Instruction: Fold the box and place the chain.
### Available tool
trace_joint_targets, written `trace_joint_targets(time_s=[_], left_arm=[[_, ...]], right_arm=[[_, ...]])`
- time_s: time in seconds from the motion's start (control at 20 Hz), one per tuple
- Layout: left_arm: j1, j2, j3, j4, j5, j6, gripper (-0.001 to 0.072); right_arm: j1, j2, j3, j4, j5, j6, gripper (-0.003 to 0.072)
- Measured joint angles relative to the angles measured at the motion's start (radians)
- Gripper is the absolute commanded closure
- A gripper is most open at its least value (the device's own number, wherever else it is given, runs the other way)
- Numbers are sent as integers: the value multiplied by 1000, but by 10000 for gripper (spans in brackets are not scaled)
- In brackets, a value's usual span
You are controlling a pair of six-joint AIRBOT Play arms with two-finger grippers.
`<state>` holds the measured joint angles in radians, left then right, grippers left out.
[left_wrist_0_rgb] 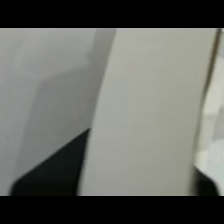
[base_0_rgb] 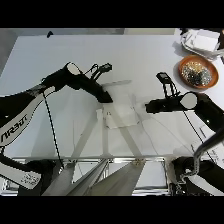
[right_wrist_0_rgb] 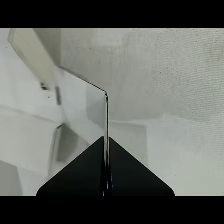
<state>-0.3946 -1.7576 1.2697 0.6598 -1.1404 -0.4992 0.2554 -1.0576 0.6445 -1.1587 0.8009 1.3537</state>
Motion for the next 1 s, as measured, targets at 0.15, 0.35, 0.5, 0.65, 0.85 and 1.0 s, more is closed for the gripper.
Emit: trace_joint_targets(time_s=[0.15, 0.35, 0.5, 0.65, 0.85, 1.0], left_arm=[[-4, -5, 0, -14, -4, 40, 700], [-6, -3, 0, -9, -25, 90, 704], [-6, 6, 0, -6, -68, 133, 706], [-7, 29, 0, 4, -117, 157, 709], [-45, 77, 0, 55, -166, 175, 711], [-102, 125, -4, 103, -185, 179, 714]], right_arm=[[0, 0, 0, 1, 0, 0, 675], [0, 5, 2, 7, 8, 0, 510], [0, 22, 21, -4, 48, 0, 319], [0, 73, 63, -60, 133, 0, 319], [0, 182, 95, -155, 277, 0, 320], [0, 251, 104, -211, 397, 0, 325]])
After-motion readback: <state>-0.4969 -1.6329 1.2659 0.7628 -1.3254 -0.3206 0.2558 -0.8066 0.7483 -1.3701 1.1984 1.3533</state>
